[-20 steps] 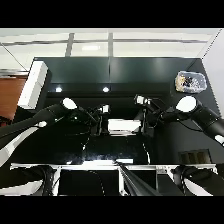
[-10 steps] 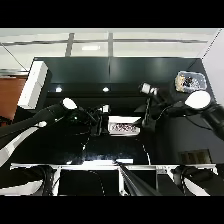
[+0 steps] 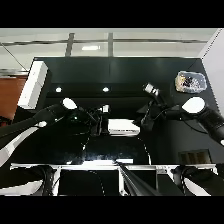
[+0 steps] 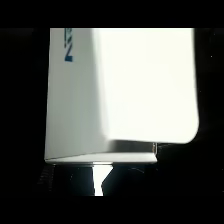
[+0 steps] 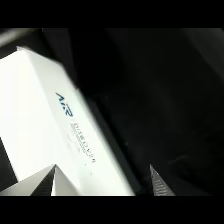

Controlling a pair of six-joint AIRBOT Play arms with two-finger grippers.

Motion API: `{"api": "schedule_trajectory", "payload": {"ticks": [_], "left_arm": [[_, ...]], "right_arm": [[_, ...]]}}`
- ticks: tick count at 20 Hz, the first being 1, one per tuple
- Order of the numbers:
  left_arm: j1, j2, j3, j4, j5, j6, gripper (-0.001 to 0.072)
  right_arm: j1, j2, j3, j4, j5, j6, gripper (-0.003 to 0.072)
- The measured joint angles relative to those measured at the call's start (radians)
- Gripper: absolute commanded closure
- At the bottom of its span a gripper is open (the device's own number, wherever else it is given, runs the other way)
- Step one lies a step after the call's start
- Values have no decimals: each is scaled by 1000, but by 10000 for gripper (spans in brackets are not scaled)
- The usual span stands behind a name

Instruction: Fold the box and place the chain.

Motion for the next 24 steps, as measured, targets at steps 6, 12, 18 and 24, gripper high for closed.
{"api": "schedule_trajectory", "payload": {"ticks": [6, 12, 18, 24], "left_arm": [[0, 0, 0, 0, 0, 0, 307], [0, 0, 0, 0, -1, 1, 306], [0, 0, 0, 0, -1, 0, 306], [0, 0, 0, 0, -2, 0, 306]], "right_arm": [[64, -13, -32, -3, -41, -151, -13], [77, -13, -37, -6, -19, -197, 101], [80, -13, -36, -6, -9, -194, 255], [80, -13, -33, -4, -18, -133, 399]]}}
